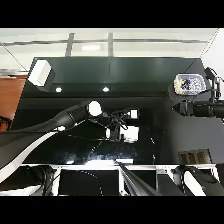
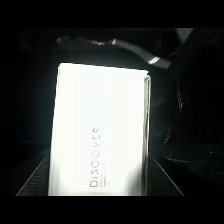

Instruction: Fold the box and place the chain.

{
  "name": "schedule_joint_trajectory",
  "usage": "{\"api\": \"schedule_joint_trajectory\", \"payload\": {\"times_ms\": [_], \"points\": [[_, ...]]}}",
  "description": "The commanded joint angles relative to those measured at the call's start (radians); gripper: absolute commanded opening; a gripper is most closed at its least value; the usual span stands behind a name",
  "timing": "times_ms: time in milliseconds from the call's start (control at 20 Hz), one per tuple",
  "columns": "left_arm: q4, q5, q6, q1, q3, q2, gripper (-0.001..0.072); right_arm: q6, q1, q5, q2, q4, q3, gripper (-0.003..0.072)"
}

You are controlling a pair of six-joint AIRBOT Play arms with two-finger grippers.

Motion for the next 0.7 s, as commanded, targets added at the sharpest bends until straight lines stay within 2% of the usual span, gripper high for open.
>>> {"api": "schedule_joint_trajectory", "payload": {"times_ms": [0,200,300,350,400,500,650], "points": [[0.061,0.01,0.0,-0.011,-0.001,-0.021,0.0714,0.0,0.0,0.001,0.0,0.0,0.0,0.0015],[0.087,0.01,0.005,-0.012,0.0,-0.023,0.0702,0.001,0.0,0.0,0.0,0.001,0.0,0.0015],[0.157,0.011,0.007,-0.018,0.0,-0.023,0.0689,0.001,0.0,-0.003,0.0,0.001,0.0,0.0015],[0.18,0.009,0.005,-0.021,0.0,-0.023,0.0637,0.001,0.0,-0.003,0.0,0.001,0.0,0.0016],[0.182,-0.004,0.002,-0.021,0.0,-0.023,0.0549,0.001,0.0,-0.003,0.0,0.001,0.0,0.0016],[0.188,-0.025,-0.047,-0.015,0.0,-0.014,0.0301,0.001,0.0,-0.003,0.0,0.001,0.0,0.0015],[0.285,-0.054,-0.258,0.043,0.0,0.037,0.0291,0.001,0.0,-0.003,0.0,0.001,0.0,0.0016]]}}
